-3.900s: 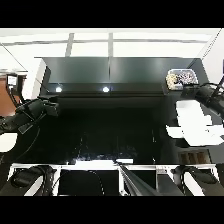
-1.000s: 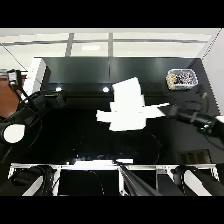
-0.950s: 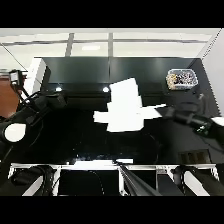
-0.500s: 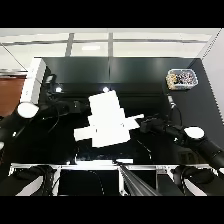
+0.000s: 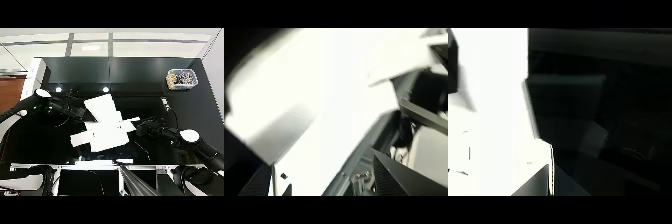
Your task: Fold the box and place the chain.
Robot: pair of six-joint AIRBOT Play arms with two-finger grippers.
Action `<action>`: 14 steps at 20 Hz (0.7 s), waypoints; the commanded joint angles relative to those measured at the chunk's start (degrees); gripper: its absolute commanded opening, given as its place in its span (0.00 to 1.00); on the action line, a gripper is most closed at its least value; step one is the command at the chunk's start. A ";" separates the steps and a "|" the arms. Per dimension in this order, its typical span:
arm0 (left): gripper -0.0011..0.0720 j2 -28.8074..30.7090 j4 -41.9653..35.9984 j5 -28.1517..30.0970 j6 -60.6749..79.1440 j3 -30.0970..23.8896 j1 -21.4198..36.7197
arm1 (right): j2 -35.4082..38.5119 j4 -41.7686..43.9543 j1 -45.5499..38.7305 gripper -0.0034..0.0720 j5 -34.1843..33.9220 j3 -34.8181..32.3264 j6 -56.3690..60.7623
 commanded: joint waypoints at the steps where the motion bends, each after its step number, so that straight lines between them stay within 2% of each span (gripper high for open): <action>1: 0.94 -3.93 -2.36 -8.98 10.71 1.66 -2.84 | 0.04 -0.02 0.24 0.07 0.00 -0.02 -0.04; 2: 0.90 -4.42 -0.17 -9.14 12.02 2.62 -4.39 | 0.04 -0.66 0.24 0.07 0.39 -0.02 -0.02; 3: 0.77 -4.76 2.29 -9.14 13.33 3.63 -5.62 | 0.04 -1.57 0.24 0.07 0.68 -0.02 0.02; 4: 0.69 -5.01 4.13 -9.16 14.71 4.52 -6.49 | 0.04 -1.99 0.22 0.07 0.81 -0.02 0.02; 6: 0.45 -5.29 5.29 -9.31 16.02 5.77 -6.78 | 0.04 -1.97 0.20 0.07 0.79 -0.02 0.02; 7: 0.41 -5.29 5.29 -9.33 16.02 6.10 -6.45 | 0.04 -1.97 0.22 0.07 0.79 -0.02 0.02; 14: 0.41 -5.29 5.31 -9.64 16.00 6.62 -4.90 | 0.04 -2.03 0.22 0.07 0.79 -0.02 0.04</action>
